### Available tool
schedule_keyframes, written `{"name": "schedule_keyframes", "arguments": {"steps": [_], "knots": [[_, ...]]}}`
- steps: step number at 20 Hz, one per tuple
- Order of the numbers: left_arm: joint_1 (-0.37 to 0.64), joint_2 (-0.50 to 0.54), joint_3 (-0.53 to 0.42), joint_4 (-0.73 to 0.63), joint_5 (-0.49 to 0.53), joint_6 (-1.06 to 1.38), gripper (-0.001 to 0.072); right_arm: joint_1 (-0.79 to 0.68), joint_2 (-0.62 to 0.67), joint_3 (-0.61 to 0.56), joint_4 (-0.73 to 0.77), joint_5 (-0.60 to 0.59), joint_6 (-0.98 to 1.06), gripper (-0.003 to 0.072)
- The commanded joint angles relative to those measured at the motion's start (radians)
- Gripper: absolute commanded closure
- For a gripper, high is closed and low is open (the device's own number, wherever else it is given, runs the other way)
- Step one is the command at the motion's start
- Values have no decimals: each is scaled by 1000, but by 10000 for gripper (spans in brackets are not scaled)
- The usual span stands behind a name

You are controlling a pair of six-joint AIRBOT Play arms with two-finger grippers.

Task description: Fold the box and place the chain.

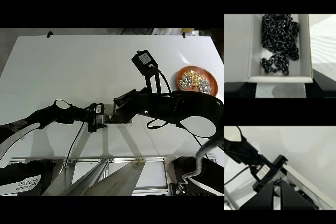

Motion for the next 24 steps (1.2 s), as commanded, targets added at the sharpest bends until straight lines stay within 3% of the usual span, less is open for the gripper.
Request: {"name": "schedule_keyframes", "arguments": {"steps": [1, 12, 24], "knots": [[0, 0, 0, 0, 0, 0, 398, 2, 1, 1, 28, -58, -21, 672], [0, 0, 0, 0, 0, 0, 398, 2, 1, 1, 137, -116, -70, 672], [0, 0, 0, 0, 0, 0, 398, 2, -37, 1, 30, -19, -99, 670]]}}
